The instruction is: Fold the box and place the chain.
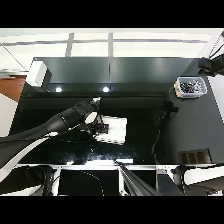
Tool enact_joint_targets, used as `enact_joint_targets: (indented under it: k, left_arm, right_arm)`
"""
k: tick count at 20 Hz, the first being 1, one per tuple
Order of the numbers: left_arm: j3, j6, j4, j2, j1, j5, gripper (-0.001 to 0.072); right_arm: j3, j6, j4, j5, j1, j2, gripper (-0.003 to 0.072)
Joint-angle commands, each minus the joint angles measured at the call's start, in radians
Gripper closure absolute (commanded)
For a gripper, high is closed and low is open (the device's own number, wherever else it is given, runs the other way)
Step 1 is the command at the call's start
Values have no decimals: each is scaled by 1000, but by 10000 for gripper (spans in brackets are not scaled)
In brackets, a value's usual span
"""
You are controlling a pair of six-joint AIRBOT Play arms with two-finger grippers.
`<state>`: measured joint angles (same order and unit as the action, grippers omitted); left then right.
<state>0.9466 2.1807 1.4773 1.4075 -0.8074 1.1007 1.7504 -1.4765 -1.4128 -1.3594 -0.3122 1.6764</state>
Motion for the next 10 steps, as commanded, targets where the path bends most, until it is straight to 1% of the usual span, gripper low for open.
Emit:
enact_joint_targets:
  k: [1,2,5,10]
  left_arm:
    - [0,0,3,0,0,-3,674]
    - [0,0,3,0,0,-3,674]
    - [0,0,3,0,0,-4,674]
    - [0,0,2,0,0,-8,674]
  right_arm:
    - [-3,-13,-40,13,2,77,560]
    - [-3,-29,-61,5,2,105,481]
    - [-3,-31,-89,-9,2,173,482]
    - [-3,-42,-88,14,2,238,484]
